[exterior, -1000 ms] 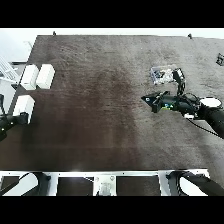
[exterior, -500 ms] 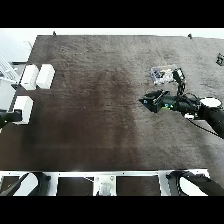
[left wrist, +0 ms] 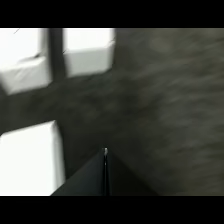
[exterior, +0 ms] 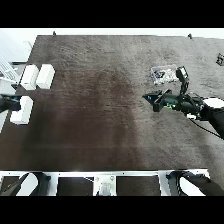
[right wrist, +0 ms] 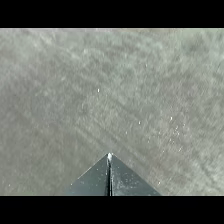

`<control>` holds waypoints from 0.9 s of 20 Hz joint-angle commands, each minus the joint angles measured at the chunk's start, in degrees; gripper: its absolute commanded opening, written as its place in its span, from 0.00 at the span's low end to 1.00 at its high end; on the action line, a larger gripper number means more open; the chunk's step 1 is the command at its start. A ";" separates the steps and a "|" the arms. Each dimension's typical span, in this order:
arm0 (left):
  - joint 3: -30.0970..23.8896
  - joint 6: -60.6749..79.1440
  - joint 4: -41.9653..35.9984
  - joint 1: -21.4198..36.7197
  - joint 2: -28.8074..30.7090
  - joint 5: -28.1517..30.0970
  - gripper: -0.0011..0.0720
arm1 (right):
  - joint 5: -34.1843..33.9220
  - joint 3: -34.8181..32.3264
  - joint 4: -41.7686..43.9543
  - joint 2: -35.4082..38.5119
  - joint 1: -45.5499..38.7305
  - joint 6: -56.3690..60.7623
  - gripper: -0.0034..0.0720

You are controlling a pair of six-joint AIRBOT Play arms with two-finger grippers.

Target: Fold the box and place the chain.

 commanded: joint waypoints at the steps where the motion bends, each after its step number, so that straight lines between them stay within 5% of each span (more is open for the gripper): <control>1: 5.35 -0.52 -11.08 -0.57 1.18 -13.00 0.04 | -4.85 0.00 0.15 4.76 0.00 1.77 0.05; 5: 5.35 -1.33 -13.55 -8.33 9.90 0.61 0.04 | -16.28 0.00 -0.02 15.34 -0.02 3.32 0.05; 10: 5.05 -1.38 -12.87 -24.35 19.06 17.66 0.04 | -20.35 -3.87 -0.09 26.05 -0.26 6.93 0.05; 18: -9.01 0.33 -12.31 -59.67 20.04 60.87 0.04 | -34.10 -22.21 -0.02 46.84 -0.24 9.09 0.05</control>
